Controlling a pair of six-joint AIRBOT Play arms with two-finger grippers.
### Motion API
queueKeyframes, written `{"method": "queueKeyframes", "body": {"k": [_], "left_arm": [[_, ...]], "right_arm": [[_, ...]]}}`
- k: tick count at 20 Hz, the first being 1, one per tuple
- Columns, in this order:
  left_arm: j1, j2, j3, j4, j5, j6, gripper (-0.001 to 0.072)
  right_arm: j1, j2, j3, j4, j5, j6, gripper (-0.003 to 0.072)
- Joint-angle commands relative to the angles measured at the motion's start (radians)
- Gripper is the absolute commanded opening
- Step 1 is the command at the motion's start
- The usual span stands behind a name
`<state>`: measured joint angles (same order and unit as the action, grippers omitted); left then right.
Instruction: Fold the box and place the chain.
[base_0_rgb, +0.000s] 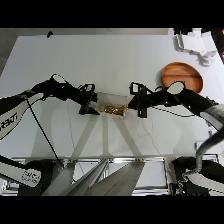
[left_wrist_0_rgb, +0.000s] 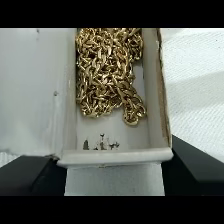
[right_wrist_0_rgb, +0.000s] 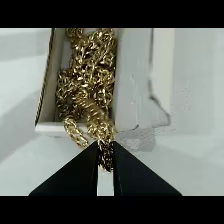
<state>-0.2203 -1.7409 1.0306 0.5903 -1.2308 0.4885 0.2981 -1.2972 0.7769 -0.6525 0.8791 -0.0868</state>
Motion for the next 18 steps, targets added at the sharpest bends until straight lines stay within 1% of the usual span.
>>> {"method": "queueKeyframes", "body": {"k": [1, 2, 4, 6, 8, 11, 13, 14, 15, 16, 18], "left_arm": [[0.0, 0.0, 0.0, 0.001, 0.0, 0.001, 0.0159], [0.0, 0.0, 0.0, 0.001, 0.0, 0.001, 0.0159], [0.0, 0.0, 0.0, 0.001, 0.0, 0.001, 0.0159], [0.0, 0.0, 0.0, 0.001, 0.0, 0.001, 0.0159], [0.0, 0.0, 0.0, 0.001, 0.0, 0.001, 0.0159], [0.0, 0.0, 0.0, 0.001, 0.0, 0.001, 0.0159], [0.0, 0.0, 0.0, 0.001, 0.0, 0.001, 0.0159], [0.0, 0.0, 0.0, 0.001, 0.0, 0.001, 0.0159], [0.0, 0.0, 0.0, 0.001, 0.0, 0.001, 0.0159], [0.0, 0.0, 0.0, 0.001, 0.0, 0.001, 0.0159], [0.0, 0.0, 0.0, 0.001, 0.0, 0.001, 0.0159]], "right_arm": [[0.0, 0.078, 0.008, -0.035, 0.024, 0.201, 0.0008], [0.0, 0.093, 0.015, -0.025, 0.054, 0.253, 0.0008], [0.026, 0.102, 0.042, -0.014, 0.109, 0.278, 0.0008], [0.079, 0.101, 0.074, -0.014, 0.092, 0.279, 0.0008], [0.119, 0.088, 0.116, -0.014, 0.049, 0.33, 0.0009], [0.153, 0.024, 0.197, -0.017, 0.055, 0.447, 0.0009], [0.172, -0.021, 0.245, -0.037, 0.084, 0.492, 0.0013], [0.177, -0.032, 0.255, -0.043, 0.094, 0.506, 0.0021], [0.18, -0.035, 0.256, -0.048, 0.097, 0.507, 0.0084], [0.18, -0.035, 0.256, -0.051, 0.104, 0.507, 0.0109], [0.179, -0.034, 0.256, -0.054, 0.136, 0.507, 0.0109]]}}
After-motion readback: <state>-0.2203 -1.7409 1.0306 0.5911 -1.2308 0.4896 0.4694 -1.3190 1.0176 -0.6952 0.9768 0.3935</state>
